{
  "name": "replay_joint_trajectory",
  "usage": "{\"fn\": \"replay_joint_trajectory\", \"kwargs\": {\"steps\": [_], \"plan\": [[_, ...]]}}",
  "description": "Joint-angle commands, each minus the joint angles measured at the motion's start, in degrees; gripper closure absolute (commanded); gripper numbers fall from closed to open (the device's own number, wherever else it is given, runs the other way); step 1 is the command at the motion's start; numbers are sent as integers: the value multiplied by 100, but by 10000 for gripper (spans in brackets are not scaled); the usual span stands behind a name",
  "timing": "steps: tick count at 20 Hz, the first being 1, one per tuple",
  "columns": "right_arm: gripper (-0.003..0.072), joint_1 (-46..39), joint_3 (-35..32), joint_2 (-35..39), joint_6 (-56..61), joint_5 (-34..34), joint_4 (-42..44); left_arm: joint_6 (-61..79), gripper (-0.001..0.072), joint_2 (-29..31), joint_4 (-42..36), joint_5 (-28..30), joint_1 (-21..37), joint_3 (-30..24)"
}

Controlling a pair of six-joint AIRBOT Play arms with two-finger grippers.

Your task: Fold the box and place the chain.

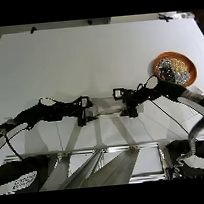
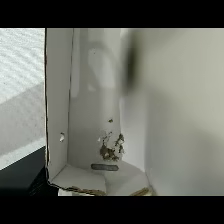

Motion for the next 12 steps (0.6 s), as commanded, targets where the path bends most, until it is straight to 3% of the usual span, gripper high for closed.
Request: {"fn": "replay_joint_trajectory", "kwargs": {"steps": [1, 2, 12], "plan": [[391, 2, 2, 4, -4, 2, -4, -7, 494, -4, 20, 46, -26, 4], [391, 2, 2, 4, -4, 2, -2, -4, 516, -2, 42, 74, -52, 4], [391, 2, 2, 4, -4, 2, -2, -15, 499, 0, 13, 125, -83, 4]]}}
